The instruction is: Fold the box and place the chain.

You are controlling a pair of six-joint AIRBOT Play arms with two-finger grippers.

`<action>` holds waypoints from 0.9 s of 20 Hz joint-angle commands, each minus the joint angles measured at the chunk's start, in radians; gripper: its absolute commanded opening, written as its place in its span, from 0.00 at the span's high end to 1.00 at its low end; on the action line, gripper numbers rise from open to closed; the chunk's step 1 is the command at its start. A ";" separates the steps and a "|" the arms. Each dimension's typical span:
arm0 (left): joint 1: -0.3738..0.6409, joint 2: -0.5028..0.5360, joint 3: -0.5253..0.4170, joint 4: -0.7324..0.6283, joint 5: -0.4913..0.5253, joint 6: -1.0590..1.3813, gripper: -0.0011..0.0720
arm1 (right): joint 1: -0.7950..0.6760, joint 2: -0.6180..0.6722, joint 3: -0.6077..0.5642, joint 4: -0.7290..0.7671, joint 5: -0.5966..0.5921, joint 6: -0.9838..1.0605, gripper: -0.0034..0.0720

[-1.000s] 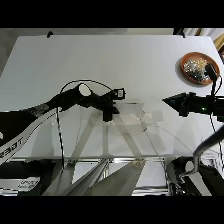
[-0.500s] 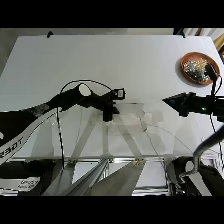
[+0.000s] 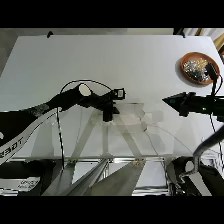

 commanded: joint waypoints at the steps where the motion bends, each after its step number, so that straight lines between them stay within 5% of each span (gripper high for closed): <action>1: -0.001 -0.001 -0.001 0.000 -0.003 -0.001 0.97 | 0.001 0.000 0.000 0.032 0.029 0.002 0.93; 5: -0.001 0.000 -0.001 0.000 -0.003 -0.001 0.97 | 0.024 0.001 0.000 -0.040 0.158 0.001 0.93; 13: -0.001 0.000 -0.001 0.000 -0.003 -0.001 0.97 | 0.522 0.000 0.000 -0.468 0.056 0.002 0.93; 18: -0.001 0.000 -0.001 0.000 -0.003 -0.001 0.97 | 0.619 0.002 0.000 -0.553 0.096 0.002 0.93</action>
